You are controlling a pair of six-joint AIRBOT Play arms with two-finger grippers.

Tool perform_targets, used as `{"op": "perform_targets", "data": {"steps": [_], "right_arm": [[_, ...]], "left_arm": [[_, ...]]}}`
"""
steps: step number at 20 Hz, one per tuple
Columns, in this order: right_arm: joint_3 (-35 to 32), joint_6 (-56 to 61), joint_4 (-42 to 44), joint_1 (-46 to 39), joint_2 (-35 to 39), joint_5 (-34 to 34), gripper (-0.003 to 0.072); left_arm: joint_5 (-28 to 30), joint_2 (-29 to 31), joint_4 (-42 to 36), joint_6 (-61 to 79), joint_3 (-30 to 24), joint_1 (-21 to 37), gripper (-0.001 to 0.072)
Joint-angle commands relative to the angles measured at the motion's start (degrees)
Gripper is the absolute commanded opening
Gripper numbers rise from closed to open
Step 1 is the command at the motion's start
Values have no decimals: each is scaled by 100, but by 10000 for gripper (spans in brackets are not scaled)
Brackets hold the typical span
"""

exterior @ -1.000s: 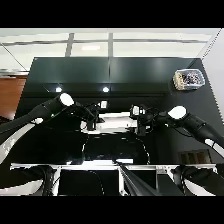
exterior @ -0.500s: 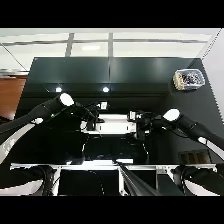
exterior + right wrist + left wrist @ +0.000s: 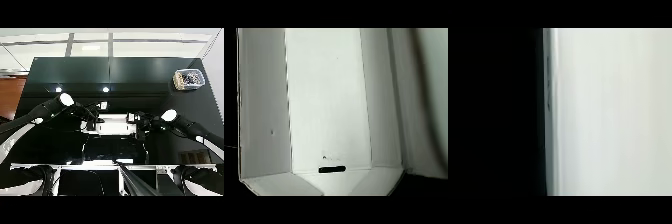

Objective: Fold the box and place the chain.

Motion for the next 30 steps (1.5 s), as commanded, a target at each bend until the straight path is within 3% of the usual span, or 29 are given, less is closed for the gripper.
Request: {"op": "perform_targets", "data": {"steps": [1, 15, 16, 17, 26, 27, 28, 29, 30], "right_arm": [[4, 24, -39, 9, -28, -24, 710], [87, 136, 221, 162, -94, -225, 708], [87, 153, 219, 164, -94, -238, 594], [90, 184, 219, 164, -96, -271, 543], [94, 245, 173, 164, -98, -295, 543], [94, 243, 170, 164, -98, -293, 519], [94, 243, 168, 164, -98, -295, 432], [94, 243, 168, 164, -98, -295, 432], [94, 243, 168, 164, -98, -293, 432]], "left_arm": [[4, 4, 0, 0, 4, -2, 26], [0, 4, -4, -7, 4, -2, 26], [0, 4, -4, -15, 4, -2, 26], [0, 4, -4, -15, 4, -2, 26], [-2, 7, -2, -59, 7, -2, 32], [-4, 22, 2, -61, 7, 0, 112], [-4, 68, 4, -61, 7, 7, 280], [0, 146, 9, -85, 7, 17, 374], [0, 251, 59, -232, 7, 42, 414]]}}
